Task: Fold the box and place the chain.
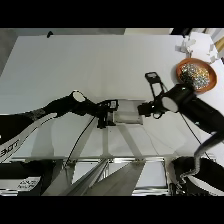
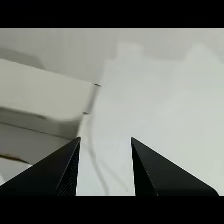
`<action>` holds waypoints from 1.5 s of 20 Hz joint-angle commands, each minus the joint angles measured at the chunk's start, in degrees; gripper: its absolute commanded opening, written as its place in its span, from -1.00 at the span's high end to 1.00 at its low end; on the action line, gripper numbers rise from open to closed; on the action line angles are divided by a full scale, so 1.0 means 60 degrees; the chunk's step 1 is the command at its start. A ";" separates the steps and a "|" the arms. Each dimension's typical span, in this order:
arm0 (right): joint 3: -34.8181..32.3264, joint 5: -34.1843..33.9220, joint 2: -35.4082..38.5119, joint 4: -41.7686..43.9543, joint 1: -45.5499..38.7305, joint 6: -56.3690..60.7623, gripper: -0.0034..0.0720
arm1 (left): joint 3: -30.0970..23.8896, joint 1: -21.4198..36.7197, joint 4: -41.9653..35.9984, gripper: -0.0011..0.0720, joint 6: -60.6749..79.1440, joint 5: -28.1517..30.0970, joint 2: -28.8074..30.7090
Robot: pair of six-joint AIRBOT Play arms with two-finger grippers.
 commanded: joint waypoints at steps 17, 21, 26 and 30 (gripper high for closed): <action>0.5581 -0.1701 -0.6109 0.0044 -0.7686 -0.4721 0.07 | -0.0004 0.0004 0.0000 0.40 -0.0007 0.0000 0.0004; 0.5974 -0.1803 -0.7049 0.0047 -0.7686 -0.4714 0.14 | -0.0004 0.0004 0.0000 0.40 -0.0011 0.0000 0.0004; 0.5974 -0.1756 -0.7300 0.0058 -0.7686 -0.4360 0.32 | -0.0004 0.0004 0.0000 0.40 -0.0011 0.0004 0.0004; 0.5974 -0.1107 -0.7297 0.0058 -0.7686 -0.4397 0.86 | -0.0004 0.0004 0.0000 0.40 -0.0011 0.0000 0.0004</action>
